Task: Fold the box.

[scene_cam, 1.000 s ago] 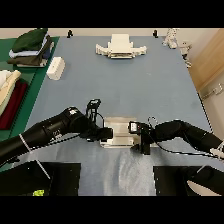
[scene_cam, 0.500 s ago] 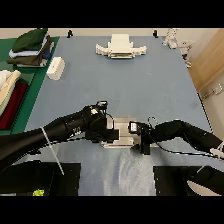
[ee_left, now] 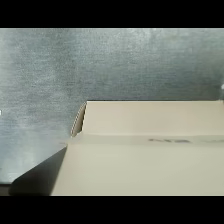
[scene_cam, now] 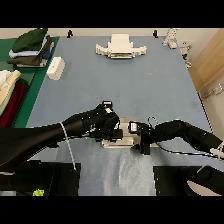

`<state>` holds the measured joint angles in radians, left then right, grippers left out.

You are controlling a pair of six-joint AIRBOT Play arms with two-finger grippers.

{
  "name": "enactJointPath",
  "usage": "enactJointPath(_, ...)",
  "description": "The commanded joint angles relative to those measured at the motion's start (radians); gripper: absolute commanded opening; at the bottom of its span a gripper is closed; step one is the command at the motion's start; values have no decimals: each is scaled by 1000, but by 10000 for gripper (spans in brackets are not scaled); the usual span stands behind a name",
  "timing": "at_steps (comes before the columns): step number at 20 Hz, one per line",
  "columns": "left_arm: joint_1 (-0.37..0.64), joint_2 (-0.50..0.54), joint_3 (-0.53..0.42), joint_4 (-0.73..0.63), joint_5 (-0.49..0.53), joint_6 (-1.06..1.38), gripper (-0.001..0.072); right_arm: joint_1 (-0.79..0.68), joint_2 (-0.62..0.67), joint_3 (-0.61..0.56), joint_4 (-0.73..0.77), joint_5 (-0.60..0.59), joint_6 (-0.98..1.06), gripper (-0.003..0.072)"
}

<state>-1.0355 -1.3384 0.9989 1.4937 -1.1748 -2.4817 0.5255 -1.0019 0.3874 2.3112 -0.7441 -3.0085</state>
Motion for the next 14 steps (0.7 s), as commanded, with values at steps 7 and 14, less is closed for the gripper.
enactJointPath(7, -6, -53, 11, 27, -3, -56, 341, 0, -1, 0, 0, 0, 0, 541)
enactJointPath(14, -13, -53, 11, 31, 7, -84, 17, 0, 0, 0, 0, 0, 0, 541)
